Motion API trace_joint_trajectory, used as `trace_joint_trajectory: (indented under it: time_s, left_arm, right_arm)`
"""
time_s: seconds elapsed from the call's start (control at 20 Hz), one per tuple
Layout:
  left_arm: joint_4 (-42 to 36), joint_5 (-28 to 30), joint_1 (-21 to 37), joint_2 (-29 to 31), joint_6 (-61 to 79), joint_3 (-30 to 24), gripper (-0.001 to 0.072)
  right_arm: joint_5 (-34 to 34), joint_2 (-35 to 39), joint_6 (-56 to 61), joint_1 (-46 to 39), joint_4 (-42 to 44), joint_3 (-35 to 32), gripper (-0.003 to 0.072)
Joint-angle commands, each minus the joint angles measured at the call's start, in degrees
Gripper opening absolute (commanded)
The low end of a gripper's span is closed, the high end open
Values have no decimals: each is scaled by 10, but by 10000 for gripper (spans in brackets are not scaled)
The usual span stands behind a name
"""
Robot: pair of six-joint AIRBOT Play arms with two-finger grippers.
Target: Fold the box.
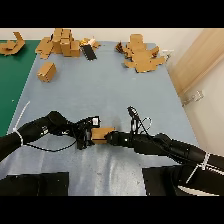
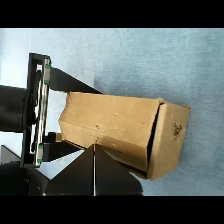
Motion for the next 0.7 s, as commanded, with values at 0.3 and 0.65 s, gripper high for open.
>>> trace_joint_trajectory:
  time_s: [0.3,0.65]
  left_arm:
    - [0,0,0,0,0,0,380]
    - [0,0,0,0,0,0,380]
  right_arm:
    - [2,-14,0,1,-3,0,5]
    - [2,-7,-1,0,-7,1,5]
